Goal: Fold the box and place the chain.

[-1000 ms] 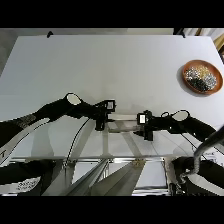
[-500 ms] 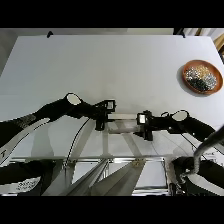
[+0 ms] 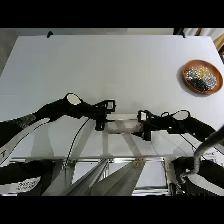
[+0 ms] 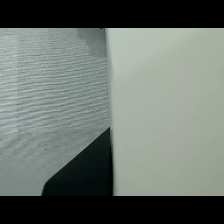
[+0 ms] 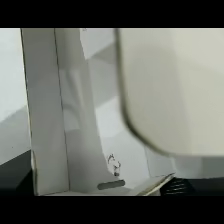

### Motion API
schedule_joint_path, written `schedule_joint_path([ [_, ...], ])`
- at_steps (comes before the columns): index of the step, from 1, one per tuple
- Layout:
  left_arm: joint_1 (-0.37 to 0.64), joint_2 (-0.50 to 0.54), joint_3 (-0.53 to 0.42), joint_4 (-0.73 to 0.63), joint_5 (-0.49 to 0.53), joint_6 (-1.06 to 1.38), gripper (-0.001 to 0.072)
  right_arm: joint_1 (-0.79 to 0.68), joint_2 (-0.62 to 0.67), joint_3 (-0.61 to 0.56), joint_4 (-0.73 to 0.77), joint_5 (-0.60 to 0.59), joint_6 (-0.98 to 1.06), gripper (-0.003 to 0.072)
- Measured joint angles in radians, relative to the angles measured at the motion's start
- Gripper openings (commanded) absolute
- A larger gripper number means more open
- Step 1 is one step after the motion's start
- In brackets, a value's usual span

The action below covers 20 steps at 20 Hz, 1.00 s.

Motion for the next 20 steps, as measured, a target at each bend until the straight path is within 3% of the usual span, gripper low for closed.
schedule_joint_path([
  [2,0.000,0.000,0.000,0.000,0.000,0.000,0.0011,0.000,0.000,0.000,-0.004,-0.005,-0.003,0.0510],
  [4,0.000,0.000,0.000,0.000,0.000,0.000,0.0011,0.000,0.000,0.000,-0.017,-0.014,-0.004,0.0403],
  [10,-0.001,0.000,0.000,0.000,0.000,0.000,0.0011,0.001,0.000,0.001,-0.082,-0.025,-0.004,0.0392],
  [12,-0.001,0.000,0.000,-0.001,0.000,0.000,0.0011,0.001,-0.001,0.001,-0.093,-0.023,-0.004,0.0337],
  [20,-0.001,-0.001,0.000,-0.001,0.000,0.000,0.0011,0.000,-0.011,0.001,-0.107,-0.010,-0.004,0.0340],
])
